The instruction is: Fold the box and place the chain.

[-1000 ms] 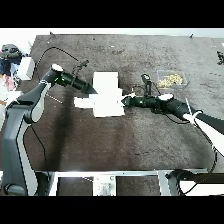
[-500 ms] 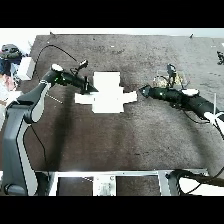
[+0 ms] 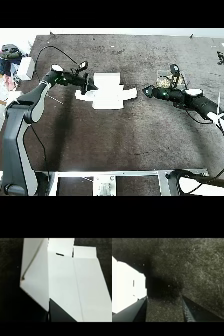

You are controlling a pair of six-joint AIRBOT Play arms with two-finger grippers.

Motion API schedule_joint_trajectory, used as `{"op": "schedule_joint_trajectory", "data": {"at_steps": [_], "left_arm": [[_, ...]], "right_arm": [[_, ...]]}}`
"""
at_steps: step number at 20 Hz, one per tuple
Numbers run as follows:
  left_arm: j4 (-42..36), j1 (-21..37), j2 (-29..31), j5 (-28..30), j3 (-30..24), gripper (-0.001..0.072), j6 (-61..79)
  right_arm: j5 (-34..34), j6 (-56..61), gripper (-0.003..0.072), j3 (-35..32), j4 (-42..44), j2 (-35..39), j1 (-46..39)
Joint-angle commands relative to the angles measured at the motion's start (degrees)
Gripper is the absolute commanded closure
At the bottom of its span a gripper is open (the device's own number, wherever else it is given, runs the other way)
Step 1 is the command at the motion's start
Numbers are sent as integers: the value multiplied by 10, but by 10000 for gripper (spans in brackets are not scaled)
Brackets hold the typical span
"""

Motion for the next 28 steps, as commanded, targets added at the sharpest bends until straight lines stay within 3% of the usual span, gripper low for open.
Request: {"op": "schedule_joint_trajectory", "data": {"at_steps": [1, 10, 15, 16, 20, 24, 27, 28], "left_arm": [[13, 0, 0, 19, -1, 699, 23], [17, 0, -3, 40, -22, 698, 24], [12, 0, -2, 38, -22, 696, 24], [12, 0, -2, 38, -22, 696, 24], [12, 0, -2, 38, -22, 696, 24], [12, 0, -2, 38, -22, 696, 24], [12, 0, -2, 39, -22, 696, 24], [12, 0, -2, 39, -22, 696, 24]], "right_arm": [[-9, 0, 222, 0, -19, 0, 14], [-29, -24, 222, 0, -37, 0, 27], [-15, -191, 220, 0, -6, 0, 27], [0, -241, 191, 0, 15, 0, 27], [105, -466, 191, 0, 101, 0, 34], [114, -606, 190, 0, 101, -4, 94], [95, -635, 189, 7, 79, -24, 137], [94, -624, 136, 19, 47, -40, 144]]}}
